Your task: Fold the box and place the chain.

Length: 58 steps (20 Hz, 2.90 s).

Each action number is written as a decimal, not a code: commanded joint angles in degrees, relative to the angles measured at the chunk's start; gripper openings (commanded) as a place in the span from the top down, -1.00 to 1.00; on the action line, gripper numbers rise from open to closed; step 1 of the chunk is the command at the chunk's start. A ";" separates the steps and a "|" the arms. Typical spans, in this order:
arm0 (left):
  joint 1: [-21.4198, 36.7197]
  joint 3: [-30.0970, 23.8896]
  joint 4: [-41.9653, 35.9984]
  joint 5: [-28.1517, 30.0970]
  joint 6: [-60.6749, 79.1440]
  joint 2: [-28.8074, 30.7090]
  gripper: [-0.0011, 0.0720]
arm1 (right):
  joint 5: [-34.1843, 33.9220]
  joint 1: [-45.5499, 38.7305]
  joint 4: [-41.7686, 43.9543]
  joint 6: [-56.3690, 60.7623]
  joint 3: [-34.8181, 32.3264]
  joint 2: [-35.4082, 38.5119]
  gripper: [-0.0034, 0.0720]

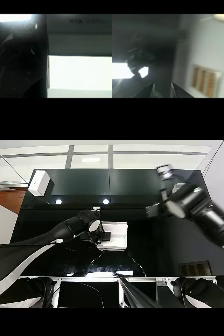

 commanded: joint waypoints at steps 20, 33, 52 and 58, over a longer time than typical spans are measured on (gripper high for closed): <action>0.02 0.02 0.22 0.50 -0.02 -0.02 0.89 | -35.47 -43.71 21.44 -19.19 12.37 -30.36 -0.36; 0.02 0.02 0.15 0.46 -0.02 -0.02 0.89 | -36.63 -43.91 21.33 -19.15 17.40 -40.59 -0.12; 0.02 0.02 0.00 0.44 -0.02 -0.02 0.89 | -20.22 -45.22 25.57 -31.01 30.40 -18.71 0.80; -0.02 0.02 0.00 -0.17 -0.02 -0.02 0.89 | -14.93 -45.18 38.84 -36.20 30.71 -7.08 0.80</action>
